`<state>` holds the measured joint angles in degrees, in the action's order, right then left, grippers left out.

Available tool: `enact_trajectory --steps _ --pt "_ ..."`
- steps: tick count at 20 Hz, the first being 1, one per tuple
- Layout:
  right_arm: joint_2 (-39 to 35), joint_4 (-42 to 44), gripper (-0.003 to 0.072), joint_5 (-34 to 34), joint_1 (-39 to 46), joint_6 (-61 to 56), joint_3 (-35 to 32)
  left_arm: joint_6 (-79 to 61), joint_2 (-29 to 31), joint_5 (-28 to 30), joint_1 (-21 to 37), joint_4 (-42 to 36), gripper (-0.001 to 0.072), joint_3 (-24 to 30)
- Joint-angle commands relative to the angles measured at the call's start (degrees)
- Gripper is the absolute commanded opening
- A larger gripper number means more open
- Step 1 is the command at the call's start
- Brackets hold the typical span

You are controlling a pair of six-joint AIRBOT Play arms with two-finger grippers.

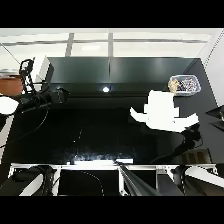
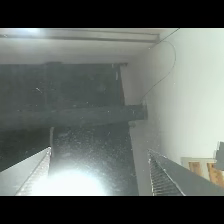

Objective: Fold the box and place the chain.

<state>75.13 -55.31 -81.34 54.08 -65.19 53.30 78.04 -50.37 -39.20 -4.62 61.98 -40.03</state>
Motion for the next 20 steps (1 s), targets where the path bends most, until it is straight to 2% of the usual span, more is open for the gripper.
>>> enact_trajectory --steps 1,3,9,10,11,12,14,15,16,17,19,20 --pt "5.7 2.9 0.071 -8.9 -3.7 7.0 0.1 0.0 0.0 -0.2 0.0 0.1 0.0706 0.0" --pt "7.8 -0.7 0.0704 -8.4 -7.8 7.1 0.1 0.0 0.0 -0.2 0.0 0.1 0.0706 0.0" --pt "13.0 -0.7 0.0702 -6.9 -13.4 8.3 1.0 0.0 0.0 -0.2 0.0 0.1 0.0706 0.0" --pt "13.2 -0.7 0.0673 -5.9 -13.7 9.3 1.4 0.0 0.0 -0.2 0.0 0.1 0.0706 0.0" --pt "13.2 -0.7 0.0506 -4.5 -13.7 9.7 2.1 0.0 0.0 -0.2 0.0 0.1 0.0706 0.0" --pt "13.2 -0.6 0.041 -3.3 -13.7 9.7 2.7 0.0 0.0 -0.2 0.0 0.1 0.0706 0.0" --pt "13.5 -0.2 0.0401 -3.8 -13.9 9.7 3.1 0.0 0.0 -0.2 0.0 0.1 0.0706 0.0" --pt "13.7 -0.4 0.0353 -4.7 -13.9 10.2 3.1 0.0 0.0 -0.2 0.0 0.1 0.0706 0.0" --pt "13.9 -0.4 0.0204 -5.4 -14.0 10.6 3.1 0.0 0.0 0.0 0.0 0.1 0.0706 0.0" --pt "14.0 -0.5 0.0153 -6.1 -14.1 10.8 3.1 0.0 0.0 0.2 0.0 0.1 0.0706 0.0" --pt "14.0 -0.4 0.015 -7.5 -14.1 11.5 3.1 0.0 0.0 0.2 0.0 0.1 0.0706 0.0" --pt "14.0 -0.4 0.0032 -8.1 -14.1 12.7 3.1 0.0 0.0 0.2 0.0 0.1 0.0706 0.0"
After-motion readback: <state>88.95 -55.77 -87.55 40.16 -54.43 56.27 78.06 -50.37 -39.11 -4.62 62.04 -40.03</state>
